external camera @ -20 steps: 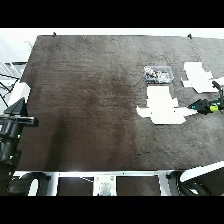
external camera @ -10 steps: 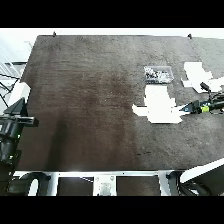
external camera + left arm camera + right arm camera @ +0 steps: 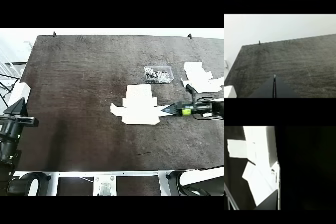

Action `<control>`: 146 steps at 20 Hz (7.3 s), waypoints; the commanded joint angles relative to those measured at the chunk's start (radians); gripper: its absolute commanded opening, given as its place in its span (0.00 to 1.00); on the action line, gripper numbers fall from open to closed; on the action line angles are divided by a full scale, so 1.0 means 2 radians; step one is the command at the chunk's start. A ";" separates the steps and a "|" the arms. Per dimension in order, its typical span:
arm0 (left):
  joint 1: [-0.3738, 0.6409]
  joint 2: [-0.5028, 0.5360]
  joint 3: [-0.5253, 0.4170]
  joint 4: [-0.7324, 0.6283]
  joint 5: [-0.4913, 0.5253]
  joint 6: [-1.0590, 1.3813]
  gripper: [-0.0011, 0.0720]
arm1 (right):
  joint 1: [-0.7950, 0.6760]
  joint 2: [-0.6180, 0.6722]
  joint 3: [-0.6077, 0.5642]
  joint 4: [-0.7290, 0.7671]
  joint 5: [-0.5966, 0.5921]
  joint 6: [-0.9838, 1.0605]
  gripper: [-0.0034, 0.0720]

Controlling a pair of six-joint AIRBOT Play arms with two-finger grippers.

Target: Fold the box and place the chain.

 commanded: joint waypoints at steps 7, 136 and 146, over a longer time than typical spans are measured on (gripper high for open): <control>0.000 0.000 0.000 0.000 0.000 0.000 0.04 | 0.245 0.047 -0.063 0.138 -0.200 0.013 0.06; -0.123 -1.032 0.816 0.273 -0.584 0.040 0.04 | 0.228 0.168 -0.124 0.160 -0.271 -0.499 0.77; -0.123 -1.032 0.816 0.272 -0.584 0.040 0.04 | 0.367 0.164 -0.123 0.030 -0.395 -0.528 0.86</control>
